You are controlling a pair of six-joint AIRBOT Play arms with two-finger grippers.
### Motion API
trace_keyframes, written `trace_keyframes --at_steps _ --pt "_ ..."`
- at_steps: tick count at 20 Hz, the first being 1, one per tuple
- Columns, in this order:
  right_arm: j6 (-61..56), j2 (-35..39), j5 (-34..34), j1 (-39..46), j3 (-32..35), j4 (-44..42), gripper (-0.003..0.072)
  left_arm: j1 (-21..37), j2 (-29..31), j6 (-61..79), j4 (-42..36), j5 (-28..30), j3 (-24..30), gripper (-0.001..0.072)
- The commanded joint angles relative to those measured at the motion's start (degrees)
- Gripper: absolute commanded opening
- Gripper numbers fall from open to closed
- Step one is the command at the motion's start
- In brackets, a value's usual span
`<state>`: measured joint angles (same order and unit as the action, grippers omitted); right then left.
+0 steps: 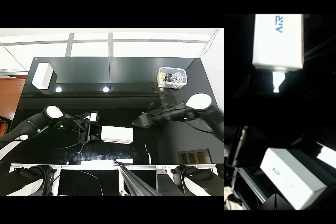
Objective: Fold the box and place the chain.
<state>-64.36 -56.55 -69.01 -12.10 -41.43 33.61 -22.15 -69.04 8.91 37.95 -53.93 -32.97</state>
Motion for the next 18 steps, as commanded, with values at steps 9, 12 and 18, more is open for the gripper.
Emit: trace_keyframes --at_steps 9,12,18 --pt "-5.6 7.0 -1.8 10.6 -0.4 7.3 0.0017 -12.1 1.0 -28.4 8.5 -2.9 -15.4 0.0673" --pt "-5.6 7.0 -2.1 10.6 -0.4 7.4 0.0017 -14.8 -3.9 -26.8 8.5 -1.7 -18.4 0.0673" --pt "-5.6 7.0 -1.7 10.6 -0.4 7.3 0.0017 -14.9 -8.4 -19.4 6.6 -2.0 -18.6 0.0676"
